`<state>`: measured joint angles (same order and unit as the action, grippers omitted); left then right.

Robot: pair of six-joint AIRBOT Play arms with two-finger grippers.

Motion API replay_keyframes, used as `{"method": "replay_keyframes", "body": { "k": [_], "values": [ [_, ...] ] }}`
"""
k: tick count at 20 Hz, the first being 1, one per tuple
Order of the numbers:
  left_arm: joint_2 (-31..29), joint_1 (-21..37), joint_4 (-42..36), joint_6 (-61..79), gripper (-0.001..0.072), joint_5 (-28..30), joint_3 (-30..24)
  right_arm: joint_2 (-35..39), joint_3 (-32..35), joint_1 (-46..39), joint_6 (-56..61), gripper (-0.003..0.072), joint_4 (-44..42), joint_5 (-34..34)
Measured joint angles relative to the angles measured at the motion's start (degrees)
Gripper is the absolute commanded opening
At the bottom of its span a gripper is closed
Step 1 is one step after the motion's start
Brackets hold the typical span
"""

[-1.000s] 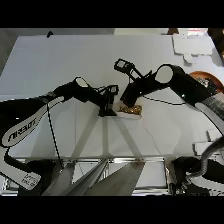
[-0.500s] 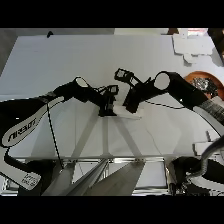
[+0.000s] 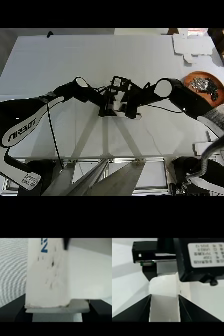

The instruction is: Fold the box and place the chain.

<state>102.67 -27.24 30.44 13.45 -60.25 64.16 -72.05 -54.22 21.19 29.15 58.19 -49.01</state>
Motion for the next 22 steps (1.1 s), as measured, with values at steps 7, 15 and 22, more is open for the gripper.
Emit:
{"method": "replay_keyframes", "body": {
  "k": [7,15,22],
  "values": [
    [0.0,0.0,0.0,-0.02,0.0274,0.0,0.0,0.66,1.86,0.46,2.01,0.0384,6.01,6.54],
    [0.0,0.0,-0.02,-0.04,0.0274,0.02,0.0,0.68,2.25,0.72,4.33,0.0326,8.76,5.7],
    [0.0,0.0,0.02,0.07,0.0274,0.0,0.0,0.7,5.25,2.43,5.22,0.0326,9.42,6.6]
  ]
}}
